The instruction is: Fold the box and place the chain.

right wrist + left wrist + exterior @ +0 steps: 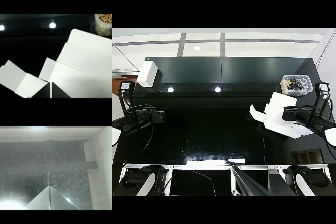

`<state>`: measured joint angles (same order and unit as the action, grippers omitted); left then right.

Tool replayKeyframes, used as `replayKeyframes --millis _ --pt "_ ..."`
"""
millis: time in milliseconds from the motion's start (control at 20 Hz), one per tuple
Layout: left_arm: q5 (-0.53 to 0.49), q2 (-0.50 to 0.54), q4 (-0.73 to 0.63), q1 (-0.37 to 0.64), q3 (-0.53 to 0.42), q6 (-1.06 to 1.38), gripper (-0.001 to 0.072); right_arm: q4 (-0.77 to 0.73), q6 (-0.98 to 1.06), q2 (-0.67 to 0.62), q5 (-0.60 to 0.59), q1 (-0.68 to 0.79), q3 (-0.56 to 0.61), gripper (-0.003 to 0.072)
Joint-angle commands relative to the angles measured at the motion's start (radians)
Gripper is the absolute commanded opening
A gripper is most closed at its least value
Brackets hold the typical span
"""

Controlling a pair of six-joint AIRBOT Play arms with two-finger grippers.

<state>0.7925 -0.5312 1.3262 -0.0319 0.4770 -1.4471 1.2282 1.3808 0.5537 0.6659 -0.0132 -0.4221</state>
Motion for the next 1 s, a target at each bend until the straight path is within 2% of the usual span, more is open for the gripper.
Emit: replayKeyframes --millis 0,750,950 --pt "0.000 0.001 0.000 -0.001 0.000 0.000 0.0030 0.000 0.000 0.000 0.000 0.001 0.000 0.0037" --pt "-0.002 0.001 -0.001 -0.001 0.000 0.000 0.0032 0.000 0.000 0.000 0.000 0.001 0.000 0.0037" --pt "-0.090 0.001 -0.003 -0.001 0.000 0.000 0.0031 0.000 0.000 0.000 -0.020 0.001 0.000 0.0037"
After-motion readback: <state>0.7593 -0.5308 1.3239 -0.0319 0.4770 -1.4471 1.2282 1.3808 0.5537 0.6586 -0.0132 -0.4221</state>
